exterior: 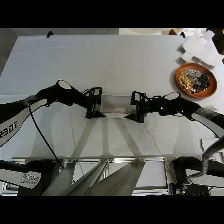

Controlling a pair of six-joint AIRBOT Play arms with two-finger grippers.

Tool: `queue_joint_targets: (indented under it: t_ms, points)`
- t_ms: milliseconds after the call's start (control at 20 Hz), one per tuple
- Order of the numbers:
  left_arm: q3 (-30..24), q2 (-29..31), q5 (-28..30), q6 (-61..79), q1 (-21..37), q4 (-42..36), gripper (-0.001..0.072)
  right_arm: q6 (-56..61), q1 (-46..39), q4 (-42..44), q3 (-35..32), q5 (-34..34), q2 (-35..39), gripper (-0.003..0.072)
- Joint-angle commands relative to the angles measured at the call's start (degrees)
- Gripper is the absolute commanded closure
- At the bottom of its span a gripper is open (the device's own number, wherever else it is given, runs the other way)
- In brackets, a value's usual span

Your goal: Fold the box and place the chain.

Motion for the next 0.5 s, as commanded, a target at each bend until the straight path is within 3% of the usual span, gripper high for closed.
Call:
queue_joint_targets:
  t_ms: [0, 450]
  points:
    - [-0.04, -0.04, -0.04, 0.07, -0.02, 0.22, 0.0432, 0.94, -1.73, -4.24, 0.07, 0.0, 2.95, 0.0034]
    - [-0.04, -0.04, -0.07, 0.07, -0.02, 0.22, 0.0432, 14.95, -4.5, -18.08, 0.07, 2.51, 8.83, 0.0035]
